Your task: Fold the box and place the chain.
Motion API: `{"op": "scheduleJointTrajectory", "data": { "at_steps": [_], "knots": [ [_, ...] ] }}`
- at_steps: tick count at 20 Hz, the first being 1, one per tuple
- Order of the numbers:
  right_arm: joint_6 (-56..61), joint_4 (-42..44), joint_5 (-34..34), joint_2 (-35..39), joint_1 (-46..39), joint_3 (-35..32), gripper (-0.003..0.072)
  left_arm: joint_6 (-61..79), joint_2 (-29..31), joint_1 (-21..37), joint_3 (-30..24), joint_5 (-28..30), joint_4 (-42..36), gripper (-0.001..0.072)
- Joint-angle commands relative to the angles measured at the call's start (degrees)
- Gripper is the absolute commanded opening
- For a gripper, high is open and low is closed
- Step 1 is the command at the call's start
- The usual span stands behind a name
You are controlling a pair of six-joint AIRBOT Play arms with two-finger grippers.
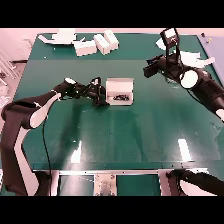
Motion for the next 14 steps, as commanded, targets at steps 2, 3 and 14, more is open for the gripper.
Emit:
{"op": "scheduleJointTrajectory", "data": {
  "at_steps": [2,3,14],
  "knots": [
    [-30.40,26.73,11.04,-7.08,-6.51,4.42,0.0009,0.02,0.04,0.02,0.04,-0.20,0.02,0.0509],
    [-35.32,31.71,13.84,-9.18,-7.61,5.88,0.0009,0.02,0.04,0.02,0.04,-0.20,0.00,0.0509],
    [-46.38,48.39,39.36,-32.00,-11.72,24.06,0.0010,0.02,0.04,0.02,0.04,-0.17,0.02,0.0509]
  ]
}}
